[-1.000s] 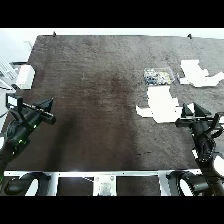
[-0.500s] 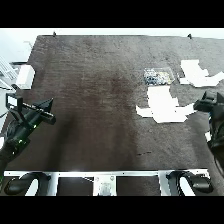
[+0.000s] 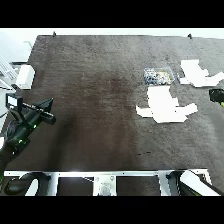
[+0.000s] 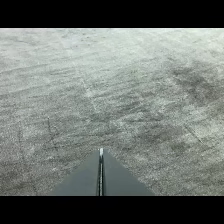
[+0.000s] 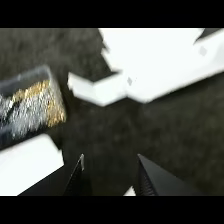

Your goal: Fold the box and place the chain.

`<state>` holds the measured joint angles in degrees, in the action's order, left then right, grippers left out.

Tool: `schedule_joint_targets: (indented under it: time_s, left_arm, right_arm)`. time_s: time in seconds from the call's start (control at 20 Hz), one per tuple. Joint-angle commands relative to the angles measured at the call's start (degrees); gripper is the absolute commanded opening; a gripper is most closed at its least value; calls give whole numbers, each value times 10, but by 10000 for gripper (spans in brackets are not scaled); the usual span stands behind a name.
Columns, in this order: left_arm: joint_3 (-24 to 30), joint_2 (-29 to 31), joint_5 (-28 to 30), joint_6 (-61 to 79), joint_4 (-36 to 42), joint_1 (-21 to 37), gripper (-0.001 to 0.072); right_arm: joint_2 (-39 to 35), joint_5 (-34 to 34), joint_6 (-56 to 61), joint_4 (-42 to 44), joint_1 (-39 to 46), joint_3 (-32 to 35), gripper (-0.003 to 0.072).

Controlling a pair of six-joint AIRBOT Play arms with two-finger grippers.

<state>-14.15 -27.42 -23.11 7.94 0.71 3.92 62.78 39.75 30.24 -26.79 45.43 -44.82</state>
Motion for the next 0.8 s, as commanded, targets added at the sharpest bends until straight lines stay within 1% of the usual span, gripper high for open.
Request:
schedule_joint_targets:
  time_s: [0.0, 0.05, 0.2, 0.35, 0.45, 0.5, 0.55, 0.6, 0.75]
  left_arm:
    - [0, 0, 0, 0, 0, 0, 22]
    - [0, 0, 0, 0, 0, 0, 22]
    - [0, 0, 0, 0, 0, 0, 21]
    - [0, 0, 0, 0, 0, 0, 22]
    - [0, 0, 0, 0, 0, 0, 22]
    - [0, 0, 0, 0, 0, 0, 22]
    - [0, 0, 0, 0, 0, 0, 22]
    - [0, 0, 0, 0, 0, 0, 22]
    - [0, 0, 0, 0, 0, 0, 22]
  right_arm:
    - [90, 200, 150, -176, 69, -125, 416]
    - [108, 224, 164, -203, 68, -164, 417]
    - [198, 341, 175, -255, 56, -296, 417]
    - [296, 433, 167, -301, 25, -395, 418]
    - [350, 466, 167, -315, 3, -438, 440]
    - [378, 476, 167, -318, -9, -457, 465]
    - [399, 483, 167, -327, -19, -473, 473]
    - [418, 485, 170, -340, -29, -486, 506]
    - [448, 490, 173, -346, -38, -507, 511]
